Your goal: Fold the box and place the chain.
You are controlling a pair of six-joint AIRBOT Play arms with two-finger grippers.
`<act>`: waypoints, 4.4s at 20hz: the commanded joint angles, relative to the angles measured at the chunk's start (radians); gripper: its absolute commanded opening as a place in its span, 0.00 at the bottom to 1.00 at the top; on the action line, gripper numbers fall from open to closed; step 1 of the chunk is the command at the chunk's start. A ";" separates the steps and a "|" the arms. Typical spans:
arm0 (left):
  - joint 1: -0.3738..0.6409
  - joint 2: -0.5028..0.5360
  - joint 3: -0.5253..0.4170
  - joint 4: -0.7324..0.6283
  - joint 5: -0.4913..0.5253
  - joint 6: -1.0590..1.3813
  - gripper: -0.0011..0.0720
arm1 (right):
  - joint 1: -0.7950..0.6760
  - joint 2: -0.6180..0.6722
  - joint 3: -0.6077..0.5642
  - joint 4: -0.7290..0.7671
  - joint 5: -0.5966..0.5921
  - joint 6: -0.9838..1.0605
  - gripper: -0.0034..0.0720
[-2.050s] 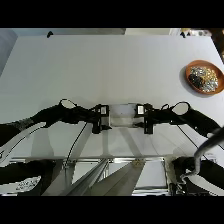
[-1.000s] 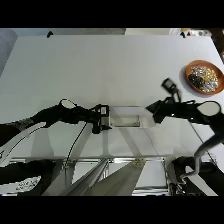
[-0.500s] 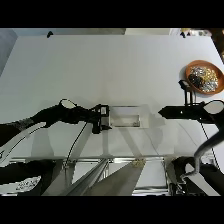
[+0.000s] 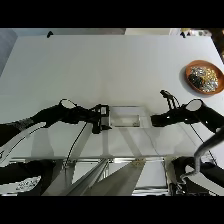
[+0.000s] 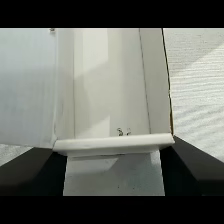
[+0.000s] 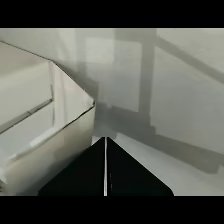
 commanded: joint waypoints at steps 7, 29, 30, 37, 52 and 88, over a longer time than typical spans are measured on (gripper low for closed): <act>0.000 0.001 0.001 0.000 0.000 0.000 0.22 | 0.017 0.091 0.000 0.157 0.019 -0.087 0.27; 0.000 0.001 0.001 0.000 0.000 0.000 0.22 | 0.374 0.010 0.163 -0.229 -0.089 0.468 0.69; 0.000 0.001 0.001 0.000 0.000 0.000 0.22 | 0.408 -0.016 0.185 -0.233 -0.085 0.488 0.69; 0.000 0.001 0.001 0.000 0.000 0.000 0.22 | 0.554 -0.137 0.304 -0.492 -0.011 0.797 0.68; 0.000 0.001 0.001 0.000 0.000 0.000 0.22 | 0.614 -0.178 0.315 -0.565 -0.035 0.973 0.39; 0.000 0.001 0.001 0.000 0.000 0.000 0.22 | 0.663 -0.123 0.349 -0.745 0.016 0.985 0.48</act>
